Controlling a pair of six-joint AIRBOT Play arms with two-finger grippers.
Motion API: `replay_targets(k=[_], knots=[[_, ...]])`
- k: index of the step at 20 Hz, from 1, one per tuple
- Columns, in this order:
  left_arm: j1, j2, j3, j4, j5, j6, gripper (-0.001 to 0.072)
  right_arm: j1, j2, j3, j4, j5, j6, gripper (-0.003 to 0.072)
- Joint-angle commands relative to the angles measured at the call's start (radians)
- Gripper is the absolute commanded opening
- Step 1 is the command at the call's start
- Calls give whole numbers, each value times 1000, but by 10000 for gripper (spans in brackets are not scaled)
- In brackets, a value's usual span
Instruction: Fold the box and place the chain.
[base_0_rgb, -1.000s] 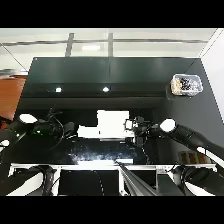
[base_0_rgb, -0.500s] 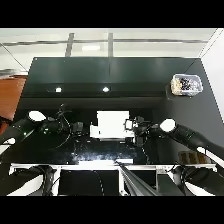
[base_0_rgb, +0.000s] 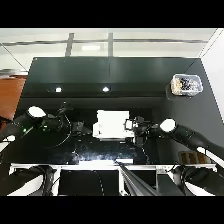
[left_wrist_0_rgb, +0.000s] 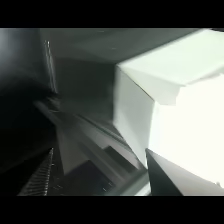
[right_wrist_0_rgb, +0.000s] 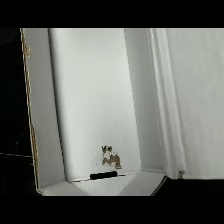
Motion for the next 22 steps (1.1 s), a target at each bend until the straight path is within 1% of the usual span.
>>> replay_targets(k=[1,4,7,8,9,10,14,18,20,22], knots=[[-32,9,5,-41,-5,0,706,1,-1,0,0,0,0,542],[-63,13,5,-57,10,-4,706,1,-1,0,0,0,0,541],[-71,13,5,-86,13,-3,706,1,-1,0,0,0,0,541],[-71,13,5,-85,13,-3,707,1,-1,0,0,1,0,527],[-71,13,5,-85,13,-3,707,1,-1,0,0,1,0,379],[-71,13,5,-85,13,-3,706,1,-1,0,0,1,0,346],[-73,13,5,-101,12,1,707,1,-1,0,0,1,0,345],[-100,14,6,-115,19,-3,705,1,-1,0,0,1,0,345],[-133,27,6,-113,61,-34,703,1,-1,0,0,1,0,345],[-180,52,6,-110,134,-77,703,1,-1,0,0,1,0,345]])
